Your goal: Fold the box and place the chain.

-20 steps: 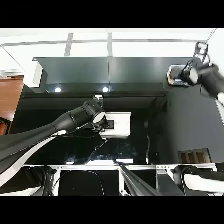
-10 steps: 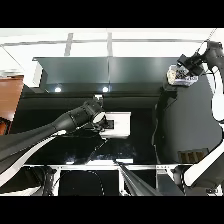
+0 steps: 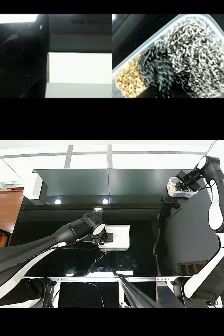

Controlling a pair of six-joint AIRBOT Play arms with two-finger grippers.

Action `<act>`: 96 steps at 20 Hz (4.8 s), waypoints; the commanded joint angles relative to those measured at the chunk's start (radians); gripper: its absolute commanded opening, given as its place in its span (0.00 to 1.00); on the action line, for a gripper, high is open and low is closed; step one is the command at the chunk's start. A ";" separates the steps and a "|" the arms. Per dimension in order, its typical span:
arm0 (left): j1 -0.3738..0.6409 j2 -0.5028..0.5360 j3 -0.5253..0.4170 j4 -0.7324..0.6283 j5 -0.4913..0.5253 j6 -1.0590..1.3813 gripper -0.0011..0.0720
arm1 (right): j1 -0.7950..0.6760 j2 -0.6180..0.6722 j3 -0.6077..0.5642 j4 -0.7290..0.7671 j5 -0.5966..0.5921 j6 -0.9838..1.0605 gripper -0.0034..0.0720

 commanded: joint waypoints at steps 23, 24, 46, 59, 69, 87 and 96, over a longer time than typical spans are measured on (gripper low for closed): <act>0.000 0.000 0.000 -0.003 0.003 0.000 0.05 | 0.165 1.074 -0.233 0.264 0.317 -0.618 0.06; 0.000 0.000 0.000 -0.003 0.003 0.000 0.05 | 0.203 1.122 -0.294 0.268 0.362 -0.623 0.06; 0.000 0.000 0.000 -0.003 0.003 0.000 0.05 | 0.717 1.109 -1.099 0.748 -0.178 -0.685 0.06; 0.000 0.000 0.000 -0.003 0.007 0.000 0.05 | 0.782 1.068 -1.260 0.655 -0.343 -0.638 0.07; 0.000 0.000 0.000 -0.001 0.011 0.000 0.05 | 0.579 1.170 -1.258 0.386 -0.066 -0.601 0.39; 0.017 0.235 -0.008 0.090 -0.042 0.245 0.61 | 0.586 1.194 -1.262 0.355 -0.018 -0.601 0.39; 0.750 0.661 -0.633 -0.792 0.105 1.260 0.60 | 0.586 1.194 -1.262 0.356 -0.050 -0.552 0.39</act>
